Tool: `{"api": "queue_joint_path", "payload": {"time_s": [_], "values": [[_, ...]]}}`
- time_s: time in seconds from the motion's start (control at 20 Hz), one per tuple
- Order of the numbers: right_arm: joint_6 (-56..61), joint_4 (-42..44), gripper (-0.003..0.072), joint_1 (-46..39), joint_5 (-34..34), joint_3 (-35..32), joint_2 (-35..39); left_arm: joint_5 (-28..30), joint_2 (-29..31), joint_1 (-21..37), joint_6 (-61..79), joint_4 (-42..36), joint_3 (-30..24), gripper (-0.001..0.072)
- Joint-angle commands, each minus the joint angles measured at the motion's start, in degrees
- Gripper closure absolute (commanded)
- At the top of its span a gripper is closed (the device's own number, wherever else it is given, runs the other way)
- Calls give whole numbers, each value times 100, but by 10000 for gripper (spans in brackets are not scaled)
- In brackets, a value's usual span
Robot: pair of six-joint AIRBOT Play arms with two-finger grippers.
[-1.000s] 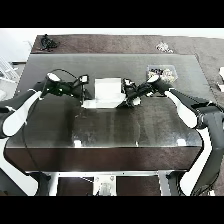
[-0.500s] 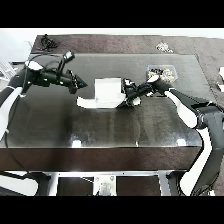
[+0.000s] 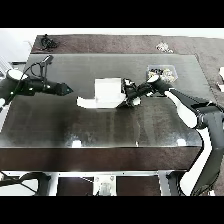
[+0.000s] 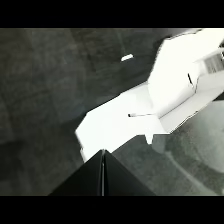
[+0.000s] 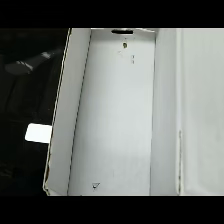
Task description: Fold the box and place the chain.
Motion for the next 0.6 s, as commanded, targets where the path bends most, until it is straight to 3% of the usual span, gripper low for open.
{"api": "queue_joint_path", "payload": {"time_s": [0.0,0.35,0.55], "values": [[2,0,123,-2,2,2,0,-68,72,225,-861,140,-289,692],[2,0,123,-2,2,2,0,72,-166,225,-997,144,-566,691],[2,0,122,-2,2,2,0,81,-573,223,-584,-422,-579,691]]}}
